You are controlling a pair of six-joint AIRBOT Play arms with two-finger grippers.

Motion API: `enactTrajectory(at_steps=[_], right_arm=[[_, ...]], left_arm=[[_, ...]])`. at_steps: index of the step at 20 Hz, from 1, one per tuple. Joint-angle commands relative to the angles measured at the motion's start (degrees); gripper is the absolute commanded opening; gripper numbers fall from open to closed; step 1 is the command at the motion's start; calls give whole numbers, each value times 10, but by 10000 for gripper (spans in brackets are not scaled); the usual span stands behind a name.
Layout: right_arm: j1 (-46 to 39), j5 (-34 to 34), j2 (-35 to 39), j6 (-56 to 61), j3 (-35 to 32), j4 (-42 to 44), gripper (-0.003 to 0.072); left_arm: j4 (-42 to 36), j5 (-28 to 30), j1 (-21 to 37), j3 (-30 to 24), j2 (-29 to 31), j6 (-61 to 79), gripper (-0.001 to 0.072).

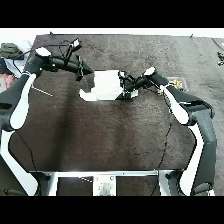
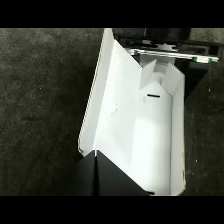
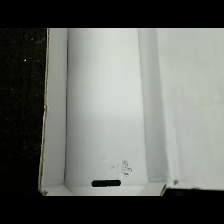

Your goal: Fold the box and place the chain.

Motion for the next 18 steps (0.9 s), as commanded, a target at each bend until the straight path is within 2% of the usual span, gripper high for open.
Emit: enactTrajectory(at_steps=[1,4,8,9,10,11,13,18], right_arm=[[0,1,0,1,0,0,168],[0,1,0,1,0,0,168],[0,0,0,1,0,0,168],[0,1,0,1,0,0,168],[0,1,0,1,0,0,168],[0,1,0,1,0,0,168],[0,1,0,1,0,0,168],[0,1,0,1,0,0,168]], left_arm=[[77,-16,-4,4,35,-30,6],[92,-7,-14,-16,41,-40,6],[150,37,-32,-91,40,-39,14],[150,41,-35,-108,40,-39,154],[154,48,-40,-121,38,-40,499],[163,59,-45,-131,38,-39,672],[192,74,-52,-140,38,-36,686],[206,92,-65,-142,38,4,685]])
